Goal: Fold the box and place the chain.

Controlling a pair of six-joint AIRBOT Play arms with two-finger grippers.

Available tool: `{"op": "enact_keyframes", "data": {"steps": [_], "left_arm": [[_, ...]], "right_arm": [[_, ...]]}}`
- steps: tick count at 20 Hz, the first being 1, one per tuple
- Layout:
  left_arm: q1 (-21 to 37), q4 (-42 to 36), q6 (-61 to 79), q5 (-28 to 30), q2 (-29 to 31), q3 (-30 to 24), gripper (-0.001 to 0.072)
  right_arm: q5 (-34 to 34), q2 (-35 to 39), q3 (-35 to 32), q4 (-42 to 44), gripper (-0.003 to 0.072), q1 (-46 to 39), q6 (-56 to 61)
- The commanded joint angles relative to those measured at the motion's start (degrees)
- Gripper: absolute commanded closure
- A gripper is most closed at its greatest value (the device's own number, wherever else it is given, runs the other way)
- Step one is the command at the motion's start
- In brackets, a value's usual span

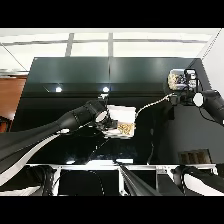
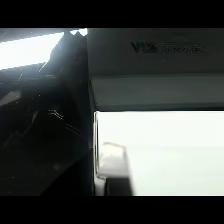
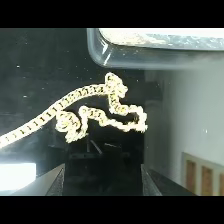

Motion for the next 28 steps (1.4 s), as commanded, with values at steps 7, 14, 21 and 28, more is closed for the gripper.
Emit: {"op": "enact_keyframes", "data": {"steps": [7,14,21,28], "left_arm": [[0.0,0.0,0.0,0.7,0.0,0.0,0.0678],[0.0,0.0,0.0,1.9,0.0,0.0,0.0678],[0.0,0.0,0.0,1.9,0.0,0.0,0.0678],[0.0,0.0,0.0,1.7,0.0,0.0,0.0678]], "right_arm": [[-1.7,-2.0,2.0,17.4,0.0027,-5.3,-36.2],[-2.3,-5.0,2.0,31.1,0.0028,-13.4,-47.0],[-3.9,-7.8,2.0,32.3,0.0029,-13.3,-52.1],[-5.1,-10.1,2.0,37.0,0.0030,-12.6,-53.5]]}}
